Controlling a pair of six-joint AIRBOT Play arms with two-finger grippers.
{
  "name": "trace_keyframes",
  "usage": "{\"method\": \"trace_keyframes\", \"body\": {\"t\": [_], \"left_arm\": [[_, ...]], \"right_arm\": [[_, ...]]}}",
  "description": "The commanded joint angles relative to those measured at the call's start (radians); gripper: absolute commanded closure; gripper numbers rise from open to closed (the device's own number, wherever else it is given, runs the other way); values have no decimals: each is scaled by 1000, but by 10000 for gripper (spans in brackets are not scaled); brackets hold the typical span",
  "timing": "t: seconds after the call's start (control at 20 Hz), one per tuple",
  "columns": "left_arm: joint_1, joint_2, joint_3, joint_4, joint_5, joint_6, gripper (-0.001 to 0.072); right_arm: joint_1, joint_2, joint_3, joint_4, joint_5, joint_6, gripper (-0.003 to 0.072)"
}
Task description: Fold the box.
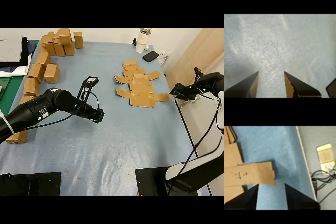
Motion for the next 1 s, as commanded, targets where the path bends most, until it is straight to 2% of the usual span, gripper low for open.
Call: {"method": "trace_keyframes", "body": {"t": [0.0,0.05,0.2,0.3,0.35,0.5,0.6,0.8,0.95], "left_arm": [[1,-1,0,-3,13,-45,227],[0,-2,0,-3,18,-49,227],[0,-2,0,-6,22,-52,227],[0,-2,0,-20,21,-51,227],[0,-2,0,-25,21,-51,228],[1,1,3,-25,34,-46,228],[1,13,3,-24,45,-21,228],[1,34,4,-24,59,3,227],[7,37,4,-24,31,18,227]], "right_arm": [[-26,-123,72,167,-60,-158,181],[-14,-135,80,172,-68,-174,188],[21,-148,88,173,-130,-213,334],[43,-148,108,174,-222,-238,604],[53,-145,118,178,-269,-243,684],[73,-101,84,204,-319,-247,689],[85,-26,-9,210,-316,-247,688],[113,210,-331,218,-208,-220,688],[172,414,-600,218,-153,-165,688]]}}
